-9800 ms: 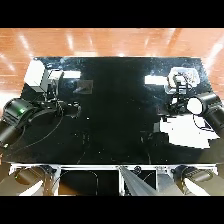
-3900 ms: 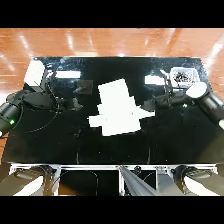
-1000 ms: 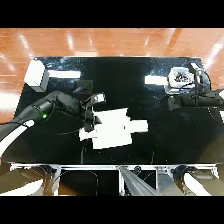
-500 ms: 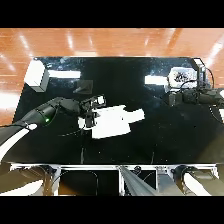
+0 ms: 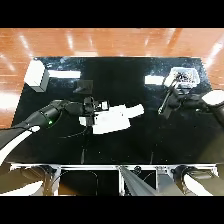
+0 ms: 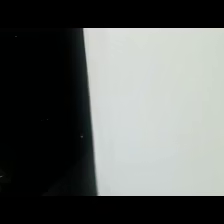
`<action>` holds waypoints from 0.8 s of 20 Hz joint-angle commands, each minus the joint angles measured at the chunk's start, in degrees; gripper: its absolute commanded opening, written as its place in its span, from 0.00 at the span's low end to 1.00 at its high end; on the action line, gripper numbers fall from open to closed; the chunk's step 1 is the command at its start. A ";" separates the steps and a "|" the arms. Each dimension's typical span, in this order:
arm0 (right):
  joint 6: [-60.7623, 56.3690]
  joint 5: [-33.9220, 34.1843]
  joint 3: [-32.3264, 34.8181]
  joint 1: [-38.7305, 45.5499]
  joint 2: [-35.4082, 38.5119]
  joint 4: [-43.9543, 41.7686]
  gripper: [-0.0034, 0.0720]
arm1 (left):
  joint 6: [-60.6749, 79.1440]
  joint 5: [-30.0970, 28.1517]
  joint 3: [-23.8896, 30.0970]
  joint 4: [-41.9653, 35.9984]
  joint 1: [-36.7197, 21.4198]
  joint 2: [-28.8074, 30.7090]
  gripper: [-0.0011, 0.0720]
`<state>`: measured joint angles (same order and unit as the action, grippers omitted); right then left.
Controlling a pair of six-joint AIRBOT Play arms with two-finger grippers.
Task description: Fold the box and place the chain.
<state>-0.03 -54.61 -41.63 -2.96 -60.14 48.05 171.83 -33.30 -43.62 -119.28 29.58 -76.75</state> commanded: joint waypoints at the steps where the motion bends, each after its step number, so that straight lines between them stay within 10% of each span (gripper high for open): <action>1: 19.89 -1.64 3.67 -7.06 -1.36 -0.42 0.98 | 0.11 -7.72 -0.50 1.05 0.52 -0.04 0.05; 16: 24.09 5.62 7.45 -10.95 -7.45 6.62 0.98 | 0.11 -11.28 -8.09 1.16 0.50 -6.64 0.05</action>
